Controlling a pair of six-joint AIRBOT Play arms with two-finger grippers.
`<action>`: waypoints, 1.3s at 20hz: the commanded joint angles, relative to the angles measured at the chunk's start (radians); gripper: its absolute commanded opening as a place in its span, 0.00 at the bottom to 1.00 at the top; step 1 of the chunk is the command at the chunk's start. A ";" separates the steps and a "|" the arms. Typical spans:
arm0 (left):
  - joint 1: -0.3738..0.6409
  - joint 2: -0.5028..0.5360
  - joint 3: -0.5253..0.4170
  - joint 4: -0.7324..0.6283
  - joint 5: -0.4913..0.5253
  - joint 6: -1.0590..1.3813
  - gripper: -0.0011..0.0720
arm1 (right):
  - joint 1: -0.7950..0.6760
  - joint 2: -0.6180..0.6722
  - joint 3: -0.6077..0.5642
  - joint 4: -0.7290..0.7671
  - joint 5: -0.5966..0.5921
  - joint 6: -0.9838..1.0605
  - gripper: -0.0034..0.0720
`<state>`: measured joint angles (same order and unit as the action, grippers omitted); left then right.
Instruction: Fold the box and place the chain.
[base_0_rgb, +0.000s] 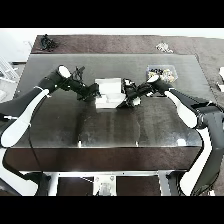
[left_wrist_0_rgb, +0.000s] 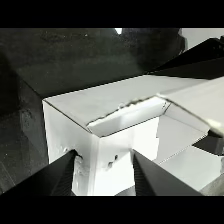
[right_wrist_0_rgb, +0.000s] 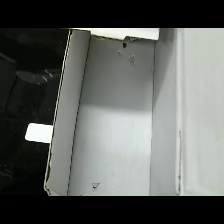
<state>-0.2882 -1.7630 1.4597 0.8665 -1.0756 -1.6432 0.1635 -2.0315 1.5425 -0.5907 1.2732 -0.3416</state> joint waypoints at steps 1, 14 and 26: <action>-0.002 -0.004 0.008 0.051 -0.008 -0.031 0.59 | 0.000 0.000 0.000 0.000 0.000 0.000 0.79; 0.012 -0.004 0.008 0.089 0.002 -0.077 0.59 | 0.000 0.000 0.000 0.000 0.000 0.000 0.79; -0.019 -0.004 0.037 0.098 0.027 -0.086 0.59 | 0.000 0.000 0.000 0.000 0.000 0.000 0.79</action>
